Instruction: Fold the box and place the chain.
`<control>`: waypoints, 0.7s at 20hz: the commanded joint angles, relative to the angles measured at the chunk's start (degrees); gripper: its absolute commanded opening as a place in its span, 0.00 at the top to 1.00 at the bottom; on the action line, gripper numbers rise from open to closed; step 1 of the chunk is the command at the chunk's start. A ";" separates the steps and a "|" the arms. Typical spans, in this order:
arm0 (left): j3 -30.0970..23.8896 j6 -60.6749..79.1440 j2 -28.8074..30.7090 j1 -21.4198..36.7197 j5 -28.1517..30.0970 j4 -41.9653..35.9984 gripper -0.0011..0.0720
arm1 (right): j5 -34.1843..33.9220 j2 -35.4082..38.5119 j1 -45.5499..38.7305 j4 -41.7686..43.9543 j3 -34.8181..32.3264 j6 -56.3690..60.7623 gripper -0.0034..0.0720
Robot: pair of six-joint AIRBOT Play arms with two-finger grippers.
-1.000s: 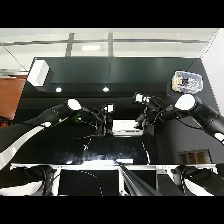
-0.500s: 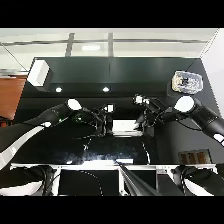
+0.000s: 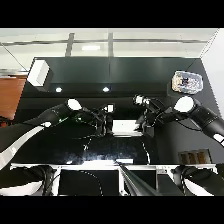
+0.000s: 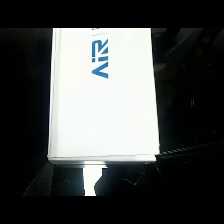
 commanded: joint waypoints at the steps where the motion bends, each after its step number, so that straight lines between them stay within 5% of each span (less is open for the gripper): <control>1: -0.02 -0.02 0.00 -0.04 0.00 0.00 0.40 | 1.31 0.00 0.04 0.02 0.04 0.52 0.43; 14: -0.02 -0.02 0.00 -0.04 0.00 0.00 0.40 | 4.00 0.11 -0.04 -0.02 0.96 3.89 0.45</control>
